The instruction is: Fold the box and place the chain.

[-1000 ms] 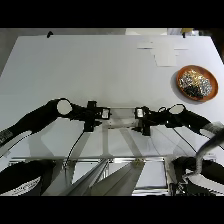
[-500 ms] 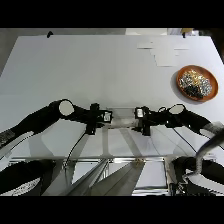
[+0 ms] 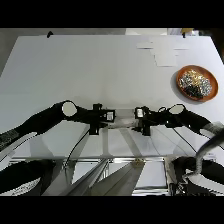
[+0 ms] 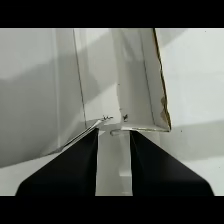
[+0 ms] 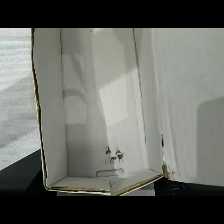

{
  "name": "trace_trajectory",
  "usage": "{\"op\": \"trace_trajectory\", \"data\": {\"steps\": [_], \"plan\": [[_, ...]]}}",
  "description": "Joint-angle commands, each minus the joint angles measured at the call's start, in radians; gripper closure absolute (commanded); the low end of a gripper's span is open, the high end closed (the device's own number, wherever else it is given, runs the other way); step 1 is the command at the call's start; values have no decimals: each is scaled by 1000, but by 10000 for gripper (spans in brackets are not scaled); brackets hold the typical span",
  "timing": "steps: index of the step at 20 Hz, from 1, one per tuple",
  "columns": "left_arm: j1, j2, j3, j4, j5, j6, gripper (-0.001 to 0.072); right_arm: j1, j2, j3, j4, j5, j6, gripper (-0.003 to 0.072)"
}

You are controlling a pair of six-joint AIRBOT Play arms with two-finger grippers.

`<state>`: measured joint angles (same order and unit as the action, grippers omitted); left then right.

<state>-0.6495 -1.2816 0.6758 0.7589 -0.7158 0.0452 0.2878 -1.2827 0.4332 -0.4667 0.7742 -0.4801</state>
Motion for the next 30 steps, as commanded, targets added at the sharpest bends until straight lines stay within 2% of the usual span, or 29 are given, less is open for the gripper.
{"op": "trace_trajectory", "data": {"steps": [1, 7, 9, 11, 16, 17, 19, 20, 21, 23, 27, 30], "plan": [[-14, -20, 0, -42, 36, -1, 506, 0, 1, 0, 0, 0, 0, 284], [-15, -20, 0, -74, 76, -4, 487, 0, 1, 0, 0, 0, 0, 284], [-15, -20, 0, -94, 76, -5, 351, 0, 1, 0, 0, 0, 0, 284], [-15, -20, 0, -97, 67, -8, 290, 0, 1, 0, 0, 0, 0, 284], [-15, -13, 0, -96, 23, -34, 299, 0, 1, 0, 0, 0, 0, 284], [-13, -3, 0, -93, 13, -64, 321, 0, 1, 0, 0, 0, 0, 284], [0, 40, 0, -78, -17, -163, 461, 0, 1, 0, 0, 0, 0, 284], [10, 68, 0, -57, -39, -213, 465, 0, 1, 0, 0, 0, 0, 284], [21, 103, 0, -23, -62, -294, 502, 0, 1, 0, 0, 0, 0, 284], [49, 171, 0, 70, -121, -467, 708, 0, 1, 0, 0, 0, 0, 284], [137, 283, 0, 285, -258, -916, 706, 0, 1, 0, 0, 0, 0, 284], [226, 302, -1, 404, -346, -1269, 706, 0, 1, 0, 0, 0, 0, 284]]}}
